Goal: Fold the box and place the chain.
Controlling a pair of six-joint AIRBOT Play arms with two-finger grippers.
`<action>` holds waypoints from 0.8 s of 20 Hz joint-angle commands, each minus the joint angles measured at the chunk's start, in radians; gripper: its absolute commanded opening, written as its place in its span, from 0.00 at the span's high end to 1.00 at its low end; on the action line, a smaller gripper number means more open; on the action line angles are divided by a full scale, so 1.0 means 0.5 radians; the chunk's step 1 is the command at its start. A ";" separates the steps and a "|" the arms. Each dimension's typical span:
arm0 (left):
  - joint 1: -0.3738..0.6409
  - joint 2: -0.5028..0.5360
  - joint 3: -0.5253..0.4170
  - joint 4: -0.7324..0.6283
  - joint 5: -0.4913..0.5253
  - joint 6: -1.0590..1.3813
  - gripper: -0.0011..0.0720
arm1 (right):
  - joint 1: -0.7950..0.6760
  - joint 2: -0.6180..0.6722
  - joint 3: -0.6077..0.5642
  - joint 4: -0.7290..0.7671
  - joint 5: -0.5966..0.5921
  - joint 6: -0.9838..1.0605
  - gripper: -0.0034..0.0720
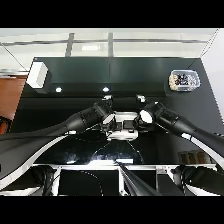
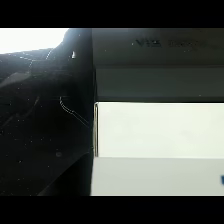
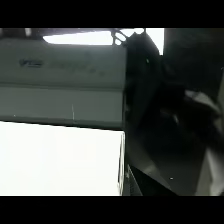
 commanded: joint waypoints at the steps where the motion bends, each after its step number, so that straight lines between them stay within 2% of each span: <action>1: 0.001 0.000 -0.001 0.000 0.000 -0.003 0.95 | -0.004 0.050 0.086 -0.047 0.182 -0.198 0.45; 4: 0.001 0.000 -0.001 0.001 0.000 -0.003 0.95 | -0.004 0.240 0.143 -0.174 0.294 -0.320 0.45; 7: 0.001 0.000 -0.001 0.000 0.000 -0.003 0.95 | -0.024 0.558 0.160 -0.350 0.388 -0.414 0.45; 9: 0.001 0.000 -0.001 0.000 0.000 -0.004 0.95 | -0.098 0.772 0.160 -0.668 0.433 -0.414 0.45; 11: 0.001 0.000 -0.001 0.000 0.000 -0.004 0.95 | -0.226 0.883 0.159 -1.202 0.408 -0.414 0.45; 12: 0.001 0.000 -0.001 0.000 0.001 -0.004 0.95 | -0.324 0.888 0.159 -1.417 0.319 -0.414 0.45; 13: 0.001 0.000 -0.001 0.000 0.001 -0.004 0.95 | -0.468 0.886 0.140 -1.538 0.114 -0.414 0.45; 16: 0.001 0.000 -0.001 0.001 0.004 -0.004 0.95 | -1.025 0.829 0.005 -1.522 -0.804 -0.385 0.45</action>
